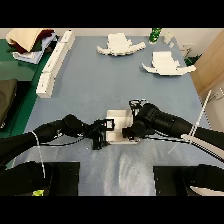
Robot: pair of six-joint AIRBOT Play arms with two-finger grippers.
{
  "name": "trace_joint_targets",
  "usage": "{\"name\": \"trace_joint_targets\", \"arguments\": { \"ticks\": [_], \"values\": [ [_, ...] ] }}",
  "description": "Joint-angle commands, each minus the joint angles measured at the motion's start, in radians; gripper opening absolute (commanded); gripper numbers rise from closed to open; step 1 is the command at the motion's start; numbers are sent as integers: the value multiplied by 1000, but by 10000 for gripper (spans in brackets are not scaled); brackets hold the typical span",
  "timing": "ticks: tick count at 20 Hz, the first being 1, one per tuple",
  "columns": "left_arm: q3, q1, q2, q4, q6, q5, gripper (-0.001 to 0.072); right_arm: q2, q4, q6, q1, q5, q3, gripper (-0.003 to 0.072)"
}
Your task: Fold the box.
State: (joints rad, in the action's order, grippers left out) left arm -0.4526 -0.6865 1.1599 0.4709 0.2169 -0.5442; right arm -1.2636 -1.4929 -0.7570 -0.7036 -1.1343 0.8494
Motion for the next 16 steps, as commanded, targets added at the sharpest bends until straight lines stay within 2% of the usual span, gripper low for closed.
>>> {"name": "trace_joint_targets", "arguments": {
  "ticks": [1,2,3,4,5,10,11,13,14,16],
  "values": [
    [0,0,0,0,0,0,374,-25,41,86,-11,-11,7,340],
    [0,0,0,0,0,0,374,-26,46,88,-11,-11,7,305],
    [0,0,0,0,0,0,374,-26,50,88,-11,-10,7,187],
    [0,0,0,0,0,0,374,-26,50,87,-11,-11,7,25],
    [0,0,0,0,0,0,374,-26,50,87,-11,-11,7,5],
    [0,0,0,0,0,0,374,-25,45,85,-13,-11,7,4],
    [0,0,0,0,0,0,374,-25,45,83,-13,-11,7,17],
    [0,0,0,0,0,0,374,-19,8,34,-13,-19,8,323],
    [0,0,0,0,0,0,374,-11,-14,5,-13,-24,10,376],
    [0,0,0,0,0,0,374,11,-26,-31,-13,-67,24,385]
  ]
}}
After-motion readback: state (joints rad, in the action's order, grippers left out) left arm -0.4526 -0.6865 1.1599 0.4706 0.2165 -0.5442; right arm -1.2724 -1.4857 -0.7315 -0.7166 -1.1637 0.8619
